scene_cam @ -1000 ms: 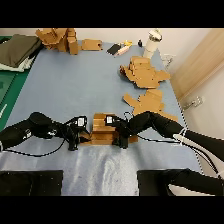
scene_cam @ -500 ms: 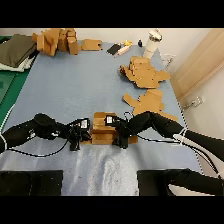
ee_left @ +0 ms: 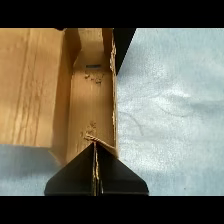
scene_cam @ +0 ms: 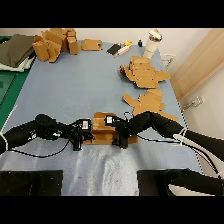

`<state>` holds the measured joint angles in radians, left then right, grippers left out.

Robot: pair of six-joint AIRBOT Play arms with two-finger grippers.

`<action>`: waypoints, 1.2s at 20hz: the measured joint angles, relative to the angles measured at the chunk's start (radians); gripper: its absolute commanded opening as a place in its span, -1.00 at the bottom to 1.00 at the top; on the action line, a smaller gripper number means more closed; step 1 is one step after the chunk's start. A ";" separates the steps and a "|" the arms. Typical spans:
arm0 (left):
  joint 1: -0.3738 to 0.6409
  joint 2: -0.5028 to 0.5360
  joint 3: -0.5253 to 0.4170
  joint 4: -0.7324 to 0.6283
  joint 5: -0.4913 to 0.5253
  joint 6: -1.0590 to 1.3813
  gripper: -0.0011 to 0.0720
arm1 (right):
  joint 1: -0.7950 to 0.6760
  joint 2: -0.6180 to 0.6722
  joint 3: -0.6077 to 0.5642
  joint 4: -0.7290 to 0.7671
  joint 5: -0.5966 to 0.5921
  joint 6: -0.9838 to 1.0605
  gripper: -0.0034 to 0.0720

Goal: Fold the box.

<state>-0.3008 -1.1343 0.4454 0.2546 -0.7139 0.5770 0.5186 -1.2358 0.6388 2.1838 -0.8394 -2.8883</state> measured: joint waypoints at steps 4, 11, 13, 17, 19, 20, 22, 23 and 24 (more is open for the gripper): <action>-0.008 -0.002 0.000 -0.019 -0.002 0.014 -0.87 | 0.000 0.000 0.000 0.000 0.000 0.000 0.43; -0.002 0.007 -0.006 -0.003 -0.001 -0.013 0.26 | 0.000 0.000 0.000 -0.001 -0.001 -0.001 0.42; 0.016 0.031 -0.016 0.033 -0.008 -0.066 -0.12 | 0.000 0.000 0.000 0.000 0.000 0.001 0.42; 0.064 0.088 -0.039 0.096 -0.017 -0.149 -0.67 | 0.000 0.000 0.000 0.000 0.000 0.001 0.42; 0.081 0.106 -0.045 0.113 -0.035 -0.172 -0.66 | 0.000 0.000 0.000 0.000 0.000 0.001 0.42; 0.087 0.111 -0.046 0.122 -0.037 -0.179 -0.66 | 0.000 0.000 0.000 0.000 0.000 0.001 0.42; 0.095 0.117 -0.048 0.148 -0.044 -0.198 -0.66 | 0.000 0.000 0.000 0.000 0.000 0.001 0.42; 0.097 0.119 -0.048 0.167 -0.049 -0.211 -0.66 | 0.000 0.000 0.000 0.000 0.000 0.000 0.42; 0.101 0.121 -0.049 0.188 -0.048 -0.227 -0.66 | 0.000 0.000 0.000 0.000 0.000 0.000 0.42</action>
